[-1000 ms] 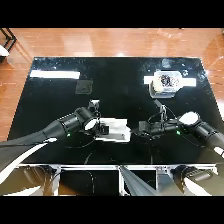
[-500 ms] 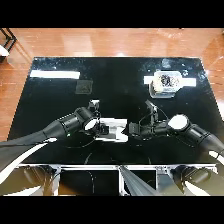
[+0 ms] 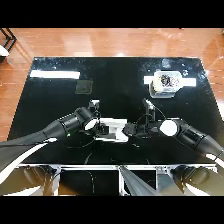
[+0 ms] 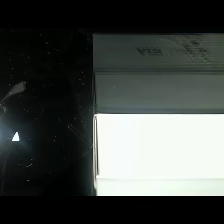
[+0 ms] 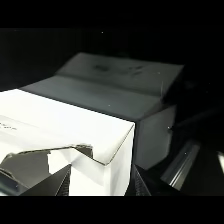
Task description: Fold the box and place the chain.
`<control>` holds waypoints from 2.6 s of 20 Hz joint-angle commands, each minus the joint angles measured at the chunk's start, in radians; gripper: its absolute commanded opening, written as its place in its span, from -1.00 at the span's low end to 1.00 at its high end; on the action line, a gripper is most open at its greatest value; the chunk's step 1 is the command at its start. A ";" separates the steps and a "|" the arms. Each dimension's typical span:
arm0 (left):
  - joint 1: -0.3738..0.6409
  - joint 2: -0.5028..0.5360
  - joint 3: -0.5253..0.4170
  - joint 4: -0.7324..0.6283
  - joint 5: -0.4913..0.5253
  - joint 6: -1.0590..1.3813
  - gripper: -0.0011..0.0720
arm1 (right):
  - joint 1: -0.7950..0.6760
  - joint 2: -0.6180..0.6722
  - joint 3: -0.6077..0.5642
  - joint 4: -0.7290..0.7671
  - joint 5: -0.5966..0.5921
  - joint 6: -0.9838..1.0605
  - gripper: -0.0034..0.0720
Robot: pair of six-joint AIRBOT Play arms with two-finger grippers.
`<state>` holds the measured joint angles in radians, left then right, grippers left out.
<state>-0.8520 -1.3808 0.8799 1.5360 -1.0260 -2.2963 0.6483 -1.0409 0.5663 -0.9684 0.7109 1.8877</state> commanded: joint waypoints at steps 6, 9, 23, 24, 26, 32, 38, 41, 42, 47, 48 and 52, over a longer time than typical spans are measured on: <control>0.000 -0.001 0.000 0.001 0.004 0.006 -0.90 | 0.122 -0.054 0.074 -0.253 0.003 0.262 0.23; 0.000 -0.003 0.000 0.000 0.003 0.016 -0.90 | 0.159 -0.097 0.117 -0.334 0.043 0.348 0.23; 0.000 -0.005 0.000 0.000 0.005 0.016 -0.90 | 0.241 -0.305 0.359 -0.552 0.333 0.507 -0.11; 0.000 -0.005 0.000 0.000 0.005 0.015 -0.90 | 0.241 -0.313 0.360 -0.552 0.346 0.519 -0.11; 0.000 -0.005 0.000 0.000 0.005 0.015 -0.90 | 0.241 -0.326 0.360 -0.551 0.372 0.525 -0.11; -0.001 -0.005 0.000 -0.004 0.004 0.015 -0.90 | 0.241 -0.334 0.360 -0.547 0.345 0.544 -0.29; -0.001 -0.005 0.000 -0.004 0.004 0.015 -0.90 | 0.241 -0.346 0.360 -0.547 0.338 0.544 -0.28; -0.001 -0.005 0.000 -0.004 0.004 0.015 -0.90 | 0.241 -0.349 0.360 -0.547 0.327 0.544 -0.29; -0.001 -0.005 0.000 -0.004 0.004 0.015 -0.90 | 0.241 -0.349 0.360 -0.547 0.324 0.544 -0.29; -0.001 -0.005 0.000 -0.004 0.005 0.015 -0.90 | 0.241 -0.351 0.360 -0.547 0.321 0.544 -0.29; -0.001 -0.005 0.000 -0.004 0.004 0.015 -0.90 | 0.241 -0.351 0.360 -0.547 0.319 0.544 -0.29; -0.001 -0.005 0.000 -0.004 0.004 0.015 -0.90 | 0.246 -0.358 0.360 -0.543 0.317 0.543 -0.29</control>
<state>-0.8520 -1.3849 0.8799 1.5322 -1.0218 -2.2814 0.8902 -1.3945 0.9257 -1.5162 1.0317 2.4310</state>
